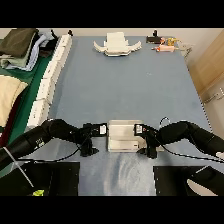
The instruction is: Fold the box.
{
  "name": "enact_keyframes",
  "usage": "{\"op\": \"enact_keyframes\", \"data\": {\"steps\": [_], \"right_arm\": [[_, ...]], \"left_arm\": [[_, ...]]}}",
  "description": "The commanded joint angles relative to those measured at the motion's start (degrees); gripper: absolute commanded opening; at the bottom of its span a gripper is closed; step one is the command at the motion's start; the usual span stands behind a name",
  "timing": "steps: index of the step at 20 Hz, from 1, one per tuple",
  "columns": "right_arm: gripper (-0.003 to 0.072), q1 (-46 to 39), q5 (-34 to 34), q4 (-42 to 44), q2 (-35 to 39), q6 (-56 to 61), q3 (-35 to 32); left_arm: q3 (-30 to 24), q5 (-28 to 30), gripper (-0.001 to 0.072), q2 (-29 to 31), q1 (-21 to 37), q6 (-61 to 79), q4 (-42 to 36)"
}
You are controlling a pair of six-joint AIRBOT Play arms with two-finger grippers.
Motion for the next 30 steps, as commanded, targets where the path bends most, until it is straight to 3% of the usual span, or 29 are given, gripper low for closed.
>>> {"op": "enact_keyframes", "data": {"steps": [1,6,13,17,30], "right_arm": [[0.0537,-0.02,0.02,0.00,0.00,0.00,0.04],[0.0537,-0.02,0.02,-0.02,0.00,0.00,0.04],[0.0537,-0.02,0.02,-0.02,0.02,0.00,0.04],[0.0537,-0.02,0.02,-0.02,0.02,0.00,0.04],[0.0537,-0.02,0.02,-0.02,0.02,0.00,0.04]], "left_arm": [[-1.25,4.85,0.0701,-4.28,0.15,12.94,-11.26],[-1.25,7.28,0.0701,-8.87,0.15,20.74,-19.76],[-1.20,7.32,0.0701,-11.34,-0.57,27.71,-25.46],[-1.22,7.96,0.0701,-12.04,-3.02,27.76,-25.73],[-1.22,9.99,0.0701,-13.64,-3.17,25.33,-26.03]]}}
